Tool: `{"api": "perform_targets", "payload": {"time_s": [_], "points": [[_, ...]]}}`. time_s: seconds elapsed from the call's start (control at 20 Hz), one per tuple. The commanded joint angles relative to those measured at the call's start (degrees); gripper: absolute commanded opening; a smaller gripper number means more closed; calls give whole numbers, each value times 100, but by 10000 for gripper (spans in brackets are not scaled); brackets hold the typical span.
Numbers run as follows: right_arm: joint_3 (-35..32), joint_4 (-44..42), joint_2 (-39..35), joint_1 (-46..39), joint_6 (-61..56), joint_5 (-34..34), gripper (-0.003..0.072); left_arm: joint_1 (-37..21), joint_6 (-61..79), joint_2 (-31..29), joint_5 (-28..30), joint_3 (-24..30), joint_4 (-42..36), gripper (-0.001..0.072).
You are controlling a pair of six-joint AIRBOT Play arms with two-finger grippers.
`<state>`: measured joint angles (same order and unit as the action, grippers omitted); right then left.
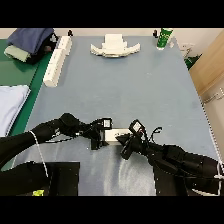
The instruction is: Fold the box.
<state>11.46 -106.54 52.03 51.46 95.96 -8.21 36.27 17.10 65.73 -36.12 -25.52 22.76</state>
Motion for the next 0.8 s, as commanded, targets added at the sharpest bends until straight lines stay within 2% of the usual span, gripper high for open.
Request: {"api": "perform_targets", "payload": {"time_s": [0.0, 0.3, 0.45, 0.75], "points": [[-17, -4, 4, 7, -17, 48, 4, -7, -2, 0, 0, -2, -4, 471], [-11, 0, -42, 7, -15, -177, 4, -7, -2, 0, -2, -2, -4, 471], [-9, 0, -328, 4, -15, -426, 4, -7, -2, 0, 0, -2, -4, 471], [258, -9, -927, -85, -17, -319, 4, -7, -2, 0, 0, -2, -4, 471]]}}
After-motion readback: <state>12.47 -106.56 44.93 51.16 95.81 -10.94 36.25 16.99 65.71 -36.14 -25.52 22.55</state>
